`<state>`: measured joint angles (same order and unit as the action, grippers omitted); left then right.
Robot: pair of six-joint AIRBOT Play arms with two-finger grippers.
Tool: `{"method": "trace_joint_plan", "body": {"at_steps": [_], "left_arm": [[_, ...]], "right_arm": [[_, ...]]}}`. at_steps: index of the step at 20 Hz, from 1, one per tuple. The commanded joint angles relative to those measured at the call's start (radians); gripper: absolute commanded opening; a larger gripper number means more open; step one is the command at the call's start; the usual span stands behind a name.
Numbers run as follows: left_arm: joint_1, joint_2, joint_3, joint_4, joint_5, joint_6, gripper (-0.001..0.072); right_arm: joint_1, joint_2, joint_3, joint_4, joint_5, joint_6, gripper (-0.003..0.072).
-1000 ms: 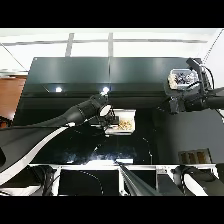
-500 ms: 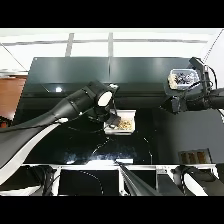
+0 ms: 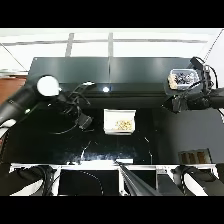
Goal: Fold the box and place the chain.
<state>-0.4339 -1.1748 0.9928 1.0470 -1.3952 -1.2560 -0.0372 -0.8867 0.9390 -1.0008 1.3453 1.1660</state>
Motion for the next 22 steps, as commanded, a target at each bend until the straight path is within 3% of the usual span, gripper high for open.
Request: {"method": "trace_joint_plan", "body": {"at_steps": [1, 4, 5, 7, 9, 12, 14, 16, 22], "left_arm": [[0.199, 0.114, -0.280, -0.530, 0.118, 0.531, 0.0634], [0.227, 0.119, -0.409, -0.497, 0.268, 0.904, 0.0653], [0.221, 0.117, -0.435, -0.508, 0.336, 1.077, 0.0717], [0.195, 0.103, -0.449, -0.507, 0.440, 1.382, 0.0715], [0.173, 0.062, -0.437, -0.497, 0.507, 1.495, 0.0714], [0.172, -0.052, -0.375, -0.529, 0.477, 1.595, 0.0714], [0.179, -0.140, -0.338, -0.632, 0.453, 1.658, 0.0713], [0.181, -0.207, -0.302, -0.624, 0.424, 1.693, 0.0713], [0.147, -0.221, -0.285, -0.571, 0.392, 1.658, 0.0712]], "right_arm": [[0.000, 0.001, 0.000, -0.006, -0.022, 0.000, 0.0443], [0.000, 0.001, 0.000, -0.016, -0.048, 0.000, 0.0443], [0.000, 0.000, 0.000, -0.027, -0.057, 0.000, 0.0442], [0.000, 0.000, 0.000, -0.060, -0.068, 0.001, 0.0443], [0.000, 0.000, 0.000, -0.071, -0.067, 0.001, 0.0442], [0.000, 0.000, 0.000, -0.074, -0.076, 0.001, 0.0442], [0.000, 0.000, 0.000, -0.074, -0.085, 0.001, 0.0442], [0.000, 0.001, 0.000, -0.074, -0.091, 0.001, 0.0442], [0.000, 0.000, 0.000, -0.074, -0.098, 0.000, 0.0442]]}}
